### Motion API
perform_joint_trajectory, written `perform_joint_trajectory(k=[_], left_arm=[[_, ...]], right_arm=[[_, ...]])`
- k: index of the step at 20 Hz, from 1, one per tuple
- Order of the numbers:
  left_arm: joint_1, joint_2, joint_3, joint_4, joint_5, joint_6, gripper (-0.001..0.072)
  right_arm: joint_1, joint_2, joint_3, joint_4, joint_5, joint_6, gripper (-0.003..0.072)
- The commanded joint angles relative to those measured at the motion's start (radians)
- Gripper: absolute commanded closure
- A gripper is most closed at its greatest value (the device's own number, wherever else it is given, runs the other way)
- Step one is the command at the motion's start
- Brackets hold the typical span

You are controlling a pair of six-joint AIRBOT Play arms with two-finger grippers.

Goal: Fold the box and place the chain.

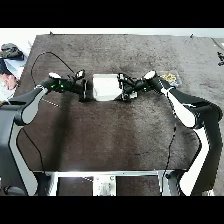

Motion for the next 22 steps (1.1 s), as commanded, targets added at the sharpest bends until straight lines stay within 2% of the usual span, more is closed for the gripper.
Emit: perform_joint_trajectory(k=[1, 4, 10, 22], left_arm=[[-0.016, -0.010, 0.000, -0.021, 0.025, 0.005, -0.0011], [-0.017, -0.010, 0.000, 0.017, 0.053, 0.005, -0.0011], [-0.037, -0.010, 0.000, 0.003, 0.108, 0.002, -0.0011], [-0.038, -0.010, 0.000, 0.015, 0.119, -0.008, -0.0011]], right_arm=[[0.000, 0.000, 0.000, 0.001, -0.003, 0.001, 0.0210], [0.000, 0.000, 0.000, 0.001, -0.003, 0.001, 0.0210], [0.000, 0.000, 0.000, 0.001, -0.004, 0.001, 0.0210], [0.000, 0.000, 0.000, 0.001, -0.003, 0.001, 0.0210]])
